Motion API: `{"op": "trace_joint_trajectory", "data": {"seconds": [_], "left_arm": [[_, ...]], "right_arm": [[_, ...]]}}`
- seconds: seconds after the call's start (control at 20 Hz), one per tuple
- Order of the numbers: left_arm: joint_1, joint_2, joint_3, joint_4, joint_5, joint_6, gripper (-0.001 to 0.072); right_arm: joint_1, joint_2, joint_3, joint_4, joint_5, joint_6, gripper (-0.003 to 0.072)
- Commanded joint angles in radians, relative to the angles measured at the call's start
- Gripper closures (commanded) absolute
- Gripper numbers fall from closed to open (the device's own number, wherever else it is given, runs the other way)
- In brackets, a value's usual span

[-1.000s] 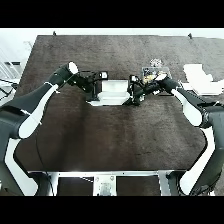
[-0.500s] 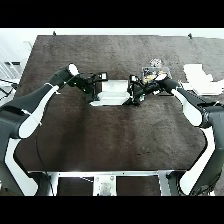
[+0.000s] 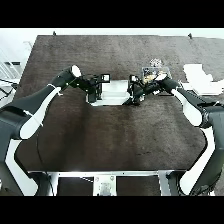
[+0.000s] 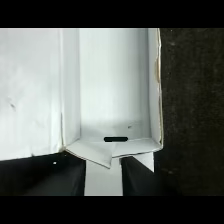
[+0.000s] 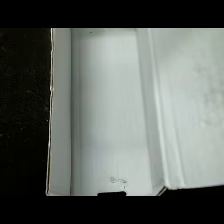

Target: Fold the box and place the chain.

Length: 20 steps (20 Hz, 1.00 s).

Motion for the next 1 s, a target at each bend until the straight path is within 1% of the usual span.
{"op": "trace_joint_trajectory", "data": {"seconds": [0.0,0.35,0.6,0.65,0.7,0.75,0.95], "left_arm": [[-0.004,0.000,0.000,-0.008,0.012,0.006,0.0497],[-0.004,-0.001,-0.006,-0.164,0.046,0.041,0.0498],[-0.004,-0.001,-0.066,-0.174,0.084,0.046,0.0495],[-0.004,-0.001,-0.075,-0.175,0.086,0.061,0.0441],[-0.004,-0.002,-0.077,-0.176,0.089,0.066,0.0279],[-0.004,-0.002,-0.077,-0.185,0.096,0.066,0.0189],[-0.004,-0.002,-0.077,-0.212,0.098,0.066,0.0189]], "right_arm": [[0.000,0.000,0.000,0.000,0.000,0.000,0.0102],[0.000,0.000,0.000,0.000,0.000,0.000,0.0102],[0.000,0.000,0.000,0.000,0.000,0.000,0.0102],[0.000,0.000,0.000,0.000,0.000,0.000,0.0102],[0.000,0.000,0.000,0.000,0.000,0.000,0.0102],[0.000,0.000,0.000,0.000,0.000,0.000,0.0102],[0.000,0.000,0.000,0.000,0.000,0.000,0.0102]]}}
